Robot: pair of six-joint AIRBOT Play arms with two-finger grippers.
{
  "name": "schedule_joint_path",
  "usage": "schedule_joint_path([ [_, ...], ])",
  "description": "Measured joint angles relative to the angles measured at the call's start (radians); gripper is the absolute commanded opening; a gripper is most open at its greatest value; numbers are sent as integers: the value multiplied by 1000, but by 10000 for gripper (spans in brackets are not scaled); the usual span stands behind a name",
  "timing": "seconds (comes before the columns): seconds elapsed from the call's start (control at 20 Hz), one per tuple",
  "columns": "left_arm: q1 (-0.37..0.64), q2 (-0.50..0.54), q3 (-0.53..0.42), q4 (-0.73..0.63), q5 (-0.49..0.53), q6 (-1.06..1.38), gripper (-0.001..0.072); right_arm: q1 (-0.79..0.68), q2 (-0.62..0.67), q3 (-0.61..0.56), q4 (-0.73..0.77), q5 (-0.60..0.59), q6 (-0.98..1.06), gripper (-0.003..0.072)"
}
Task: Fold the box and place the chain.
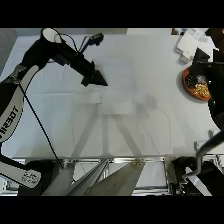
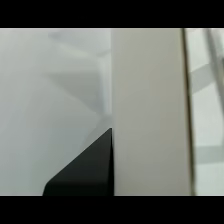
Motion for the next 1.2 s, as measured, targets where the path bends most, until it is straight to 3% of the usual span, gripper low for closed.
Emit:
schedule_joint_path([
  [0.15,-21,-30,-30,26,98,35,4,0,-6,0,5,9,0,531],
  [0.5,-32,-169,-47,37,160,70,2,0,-35,0,8,34,0,531],
  [1.2,-35,-216,-47,29,285,158,4,0,-77,0,8,106,0,530],
])
